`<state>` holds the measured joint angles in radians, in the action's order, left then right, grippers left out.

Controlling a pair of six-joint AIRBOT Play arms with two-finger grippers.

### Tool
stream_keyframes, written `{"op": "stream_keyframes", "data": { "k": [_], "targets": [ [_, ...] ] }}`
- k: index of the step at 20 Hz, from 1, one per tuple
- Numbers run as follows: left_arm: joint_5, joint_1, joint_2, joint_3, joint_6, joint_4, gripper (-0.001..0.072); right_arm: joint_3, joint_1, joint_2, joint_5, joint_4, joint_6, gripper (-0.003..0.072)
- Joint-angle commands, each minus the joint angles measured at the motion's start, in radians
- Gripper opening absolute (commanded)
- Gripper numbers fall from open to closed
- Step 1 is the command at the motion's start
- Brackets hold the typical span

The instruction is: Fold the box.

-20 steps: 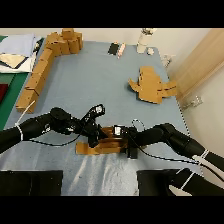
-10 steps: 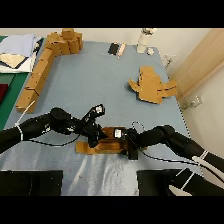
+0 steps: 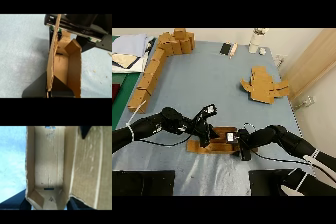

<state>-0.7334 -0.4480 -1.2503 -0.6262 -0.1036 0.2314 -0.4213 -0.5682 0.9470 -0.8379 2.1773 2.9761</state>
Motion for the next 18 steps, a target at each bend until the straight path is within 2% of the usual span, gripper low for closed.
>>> {"op": "stream_keyframes", "data": {
  "k": [1,11,18],
  "targets": [
    [-0.003,-0.001,-0.002,0.0,0.0,-0.002,0.0015,-0.001,-0.001,0.0,-0.002,0.023,0.027,0.0544],
    [-0.012,-0.001,-0.002,0.0,0.039,0.003,0.0015,-0.003,0.014,-0.021,0.017,0.01,-0.027,0.0544],
    [-0.091,-0.001,-0.002,0.0,0.053,0.046,0.0015,-0.003,0.014,-0.018,0.011,-0.042,-0.027,0.0546]
  ]
}}
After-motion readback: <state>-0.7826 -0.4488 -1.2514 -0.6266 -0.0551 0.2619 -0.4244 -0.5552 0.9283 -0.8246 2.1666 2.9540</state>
